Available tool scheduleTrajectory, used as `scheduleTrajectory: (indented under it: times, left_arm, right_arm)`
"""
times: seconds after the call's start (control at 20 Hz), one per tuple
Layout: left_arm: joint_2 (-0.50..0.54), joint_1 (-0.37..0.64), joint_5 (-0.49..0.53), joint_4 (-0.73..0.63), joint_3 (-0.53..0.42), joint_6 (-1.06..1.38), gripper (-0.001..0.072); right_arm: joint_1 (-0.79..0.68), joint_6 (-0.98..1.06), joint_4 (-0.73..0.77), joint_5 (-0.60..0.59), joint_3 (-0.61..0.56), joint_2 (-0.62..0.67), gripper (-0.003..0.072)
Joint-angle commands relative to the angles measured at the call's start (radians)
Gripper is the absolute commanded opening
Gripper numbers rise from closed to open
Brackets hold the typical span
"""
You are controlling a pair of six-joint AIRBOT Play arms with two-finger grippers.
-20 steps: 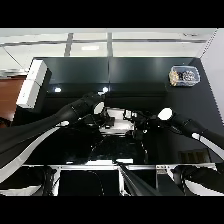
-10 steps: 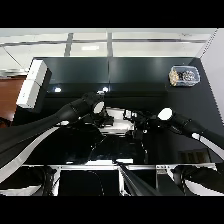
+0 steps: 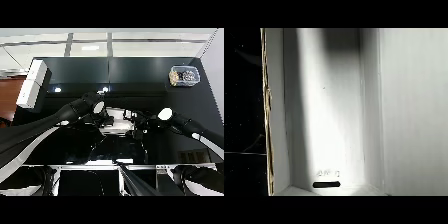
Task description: Fold the box and place the chain.
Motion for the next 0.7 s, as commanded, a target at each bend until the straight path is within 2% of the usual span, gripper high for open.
scheduleTrajectory:
  times: [0.0, 0.45, 0.5, 0.55, 0.6, 0.65]
  left_arm:
    - [0.000, 0.000, -0.003, -0.002, 0.001, 0.000, 0.0025]
    - [0.000, 0.000, -0.015, -0.002, 0.001, 0.000, 0.0025]
    - [0.000, 0.000, -0.015, -0.002, 0.001, 0.000, 0.0025]
    - [0.000, 0.000, -0.013, -0.002, 0.001, 0.000, 0.0025]
    - [0.000, 0.000, -0.014, -0.002, 0.001, 0.000, 0.0025]
    - [0.000, 0.002, -0.014, -0.002, 0.001, 0.000, 0.0025]
  right_arm:
    - [0.000, 0.000, 0.001, 0.000, 0.000, 0.000, 0.0239]
    - [0.000, 0.000, 0.002, 0.000, 0.000, 0.000, 0.0240]
    - [0.000, 0.002, 0.002, 0.000, 0.000, 0.000, 0.0268]
    - [0.000, 0.001, 0.002, 0.000, 0.000, 0.000, 0.0549]
    - [0.000, 0.011, 0.000, 0.001, 0.000, 0.002, 0.0720]
    - [-0.002, 0.040, -0.019, 0.016, 0.000, 0.013, 0.0720]
